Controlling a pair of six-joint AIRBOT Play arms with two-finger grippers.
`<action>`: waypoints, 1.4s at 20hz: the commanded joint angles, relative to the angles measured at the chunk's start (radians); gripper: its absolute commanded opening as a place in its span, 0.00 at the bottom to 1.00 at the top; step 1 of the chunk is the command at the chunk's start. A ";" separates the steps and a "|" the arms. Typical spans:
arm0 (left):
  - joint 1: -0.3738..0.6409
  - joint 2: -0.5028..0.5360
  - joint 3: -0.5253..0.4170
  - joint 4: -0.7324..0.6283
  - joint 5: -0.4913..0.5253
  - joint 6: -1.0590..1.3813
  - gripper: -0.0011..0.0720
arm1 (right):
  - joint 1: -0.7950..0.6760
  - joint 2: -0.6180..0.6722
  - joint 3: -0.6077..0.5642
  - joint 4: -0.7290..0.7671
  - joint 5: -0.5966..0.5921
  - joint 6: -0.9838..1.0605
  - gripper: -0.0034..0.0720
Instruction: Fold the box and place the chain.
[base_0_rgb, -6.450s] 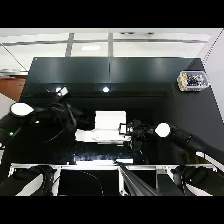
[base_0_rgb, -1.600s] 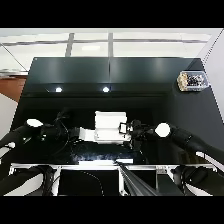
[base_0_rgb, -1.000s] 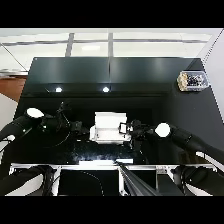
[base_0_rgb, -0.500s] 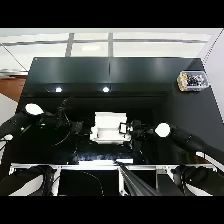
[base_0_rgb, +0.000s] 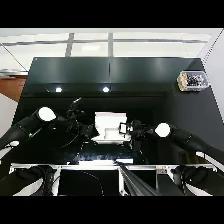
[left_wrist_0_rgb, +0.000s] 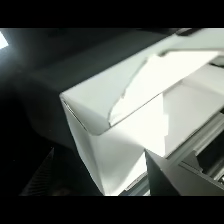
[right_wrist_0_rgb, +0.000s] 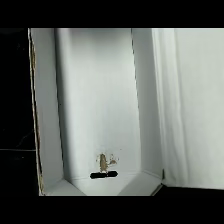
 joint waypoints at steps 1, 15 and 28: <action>-0.025 0.001 0.001 0.022 0.052 -0.066 0.87 | 0.000 -0.001 0.000 0.000 -0.001 0.000 0.75; -0.285 0.000 0.141 0.400 0.102 -0.600 0.75 | 0.000 -0.001 0.000 0.000 0.000 0.000 0.75; -0.384 -0.016 0.150 0.536 0.077 -0.794 0.65 | 0.000 -0.001 0.000 0.000 0.000 0.000 0.75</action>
